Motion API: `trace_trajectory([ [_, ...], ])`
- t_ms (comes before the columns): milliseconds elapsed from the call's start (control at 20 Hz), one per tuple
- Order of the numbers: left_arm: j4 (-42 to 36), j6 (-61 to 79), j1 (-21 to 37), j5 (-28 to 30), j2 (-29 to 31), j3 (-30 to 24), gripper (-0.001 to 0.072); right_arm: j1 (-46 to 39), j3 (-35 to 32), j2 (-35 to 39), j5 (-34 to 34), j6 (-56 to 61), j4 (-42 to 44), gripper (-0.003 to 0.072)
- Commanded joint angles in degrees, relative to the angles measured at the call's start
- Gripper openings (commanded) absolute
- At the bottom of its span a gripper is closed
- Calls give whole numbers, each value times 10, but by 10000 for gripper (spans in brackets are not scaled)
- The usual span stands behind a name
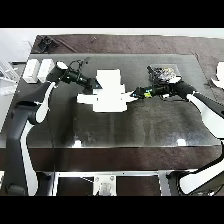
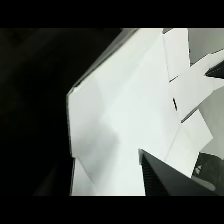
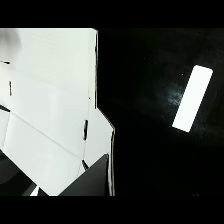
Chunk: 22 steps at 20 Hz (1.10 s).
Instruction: Fold the box and place the chain.
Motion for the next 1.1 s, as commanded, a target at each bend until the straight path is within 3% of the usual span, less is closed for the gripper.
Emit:
trace_trajectory([
  [0,-10,1,0,-5,-10,0,494,0,0,0,0,-6,0,16],
  [250,-20,6,0,-11,-16,0,481,0,0,0,0,-6,-2,16],
  [350,-20,6,3,-12,-16,0,415,0,0,0,0,-5,-12,15],
  [650,-20,16,4,-20,-16,0,405,0,0,0,4,-6,-15,16],
  [700,-20,16,4,-20,-16,0,346,0,0,0,4,-6,-15,16],
  [850,-25,17,4,-20,-16,0,345,0,0,0,4,-6,-15,16],
  [1050,-89,32,4,-26,-25,-5,345,0,0,0,4,-6,-15,16],
])
